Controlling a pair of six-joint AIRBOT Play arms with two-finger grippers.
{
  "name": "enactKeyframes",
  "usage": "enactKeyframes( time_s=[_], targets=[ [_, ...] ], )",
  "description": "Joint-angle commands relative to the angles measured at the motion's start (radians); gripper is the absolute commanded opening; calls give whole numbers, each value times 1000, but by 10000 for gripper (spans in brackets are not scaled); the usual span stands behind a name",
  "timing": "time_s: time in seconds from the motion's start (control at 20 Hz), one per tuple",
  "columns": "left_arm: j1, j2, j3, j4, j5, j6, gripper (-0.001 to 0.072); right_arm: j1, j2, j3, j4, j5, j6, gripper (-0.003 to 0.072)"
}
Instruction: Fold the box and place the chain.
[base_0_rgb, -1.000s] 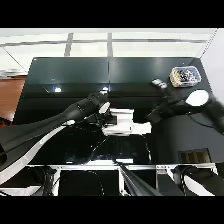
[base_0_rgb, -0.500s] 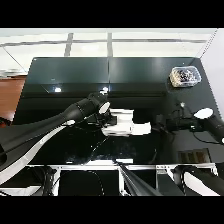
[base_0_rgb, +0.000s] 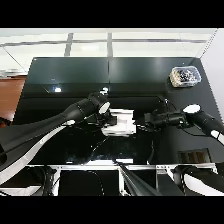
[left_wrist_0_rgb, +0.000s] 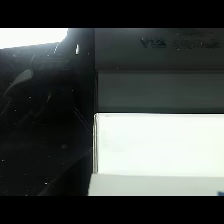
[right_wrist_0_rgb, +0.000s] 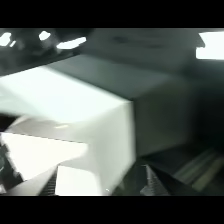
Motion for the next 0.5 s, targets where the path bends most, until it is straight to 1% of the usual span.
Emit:
enactKeyframes(
  time_s=[0.0,0.05,0.1,0.15,0.3,0.45],
  targets=[
    [0,-1,1,0,1,0,28,48,-4,46,19,55,-14,486],
    [0,-1,1,0,1,0,28,72,-4,56,8,43,-14,428],
    [0,-1,1,0,1,0,28,94,-4,73,-29,24,8,394],
    [0,-1,1,0,1,0,28,118,-4,100,-98,3,61,334],
    [0,-1,1,0,1,0,28,175,-4,179,-278,-1,236,334],
    [0,-1,1,0,2,0,28,240,-5,232,-380,-27,368,334]
  ],
)
